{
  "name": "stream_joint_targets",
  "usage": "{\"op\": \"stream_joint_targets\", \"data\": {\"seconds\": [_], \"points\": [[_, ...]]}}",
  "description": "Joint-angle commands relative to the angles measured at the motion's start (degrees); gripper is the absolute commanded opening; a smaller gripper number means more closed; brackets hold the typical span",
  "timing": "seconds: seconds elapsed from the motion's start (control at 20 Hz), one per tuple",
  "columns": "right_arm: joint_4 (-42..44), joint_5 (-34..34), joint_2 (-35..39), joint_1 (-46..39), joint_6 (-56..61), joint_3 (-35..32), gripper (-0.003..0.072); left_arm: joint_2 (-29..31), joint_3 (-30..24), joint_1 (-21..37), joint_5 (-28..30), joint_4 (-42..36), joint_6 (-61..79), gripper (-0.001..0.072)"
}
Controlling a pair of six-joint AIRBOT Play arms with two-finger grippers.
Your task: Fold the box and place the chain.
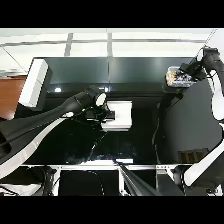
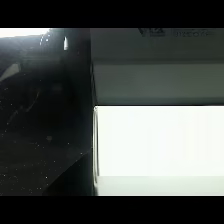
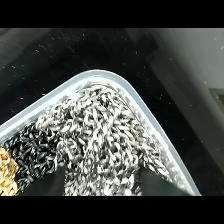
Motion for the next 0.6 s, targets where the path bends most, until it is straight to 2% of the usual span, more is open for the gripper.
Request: {"op": "stream_joint_targets", "data": {"seconds": [0.0, 0.05, 0.1, 0.25, 0.55], "points": [[2.9, -0.1, -1.0, -0.3, -2.8, 0.6, 0.0244, 0.0, 0.0, 0.0, -0.7, 0.0, 0.0, 0.0031], [4.3, 0.9, -0.6, -0.2, -4.7, 0.6, 0.0084, 0.0, 0.0, 0.0, -0.5, 0.0, 0.0, 0.0031], [5.1, 2.1, 0.3, -0.2, -7.0, 0.6, 0.0022, 0.0, 0.0, 0.0, -0.5, 0.0, 0.0, 0.0030], [4.0, 3.8, 6.7, -0.1, -11.8, 0.6, 0.0021, 0.0, 0.0, 0.0, -0.5, 0.0, 0.0, 0.0031], [5.7, 6.6, 26.0, 1.3, -21.7, 0.6, 0.0021, 0.0, 0.0, 0.0, -0.3, 0.0, 0.0, 0.0031]]}}
